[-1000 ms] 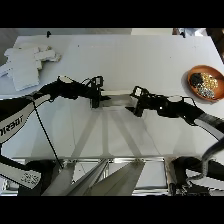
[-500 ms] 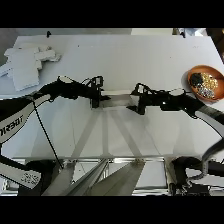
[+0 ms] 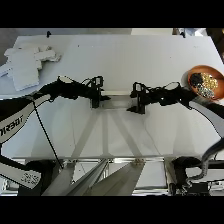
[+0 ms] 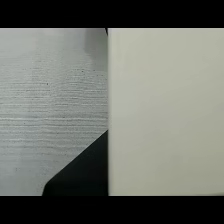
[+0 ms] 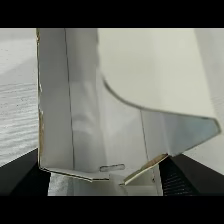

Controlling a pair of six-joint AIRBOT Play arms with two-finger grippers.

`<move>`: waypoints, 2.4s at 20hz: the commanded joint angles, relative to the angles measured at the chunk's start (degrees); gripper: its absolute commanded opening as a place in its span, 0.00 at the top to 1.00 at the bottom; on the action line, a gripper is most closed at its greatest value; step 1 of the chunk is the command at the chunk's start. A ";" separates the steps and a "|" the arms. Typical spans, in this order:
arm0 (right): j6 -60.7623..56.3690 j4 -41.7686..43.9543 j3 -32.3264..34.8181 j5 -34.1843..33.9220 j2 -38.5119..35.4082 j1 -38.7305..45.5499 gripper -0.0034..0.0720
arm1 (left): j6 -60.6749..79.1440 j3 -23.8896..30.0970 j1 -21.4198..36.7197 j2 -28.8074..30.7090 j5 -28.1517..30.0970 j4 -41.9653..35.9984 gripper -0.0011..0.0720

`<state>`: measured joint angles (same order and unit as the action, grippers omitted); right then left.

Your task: Fold the box and place the chain.

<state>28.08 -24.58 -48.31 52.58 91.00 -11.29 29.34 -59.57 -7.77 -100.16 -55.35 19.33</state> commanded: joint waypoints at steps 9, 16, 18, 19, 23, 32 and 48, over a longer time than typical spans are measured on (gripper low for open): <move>-0.50 1.38 -2.05 3.89 2.45 0.15 0.04 | 0.00 -0.02 0.00 -0.02 0.04 0.00 0.97; 2.80 0.00 -2.03 5.27 2.78 0.15 0.04 | 0.00 -0.02 0.00 0.00 0.02 0.00 0.97; 4.07 -0.74 -2.05 5.01 2.82 0.15 0.04 | 0.00 -0.02 0.00 0.00 0.02 0.00 0.97; 4.13 -0.61 -2.03 4.68 2.82 0.15 0.04 | 0.00 -0.02 0.00 -0.02 0.02 0.00 0.97; 2.93 1.66 -2.05 2.80 2.99 0.17 0.04 | 0.00 -0.02 0.00 0.00 0.04 0.00 0.97; -2.84 1.68 -2.05 -2.95 2.99 -1.53 0.04 | 0.00 -0.02 0.00 -0.02 0.02 0.00 0.97; -2.32 1.03 -2.03 -2.29 2.99 -1.84 0.04 | 0.00 -0.02 0.00 0.00 0.04 0.00 0.97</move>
<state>25.69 -23.64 -50.33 50.13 93.97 -13.08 29.32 -59.57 -7.77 -100.16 -55.29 19.31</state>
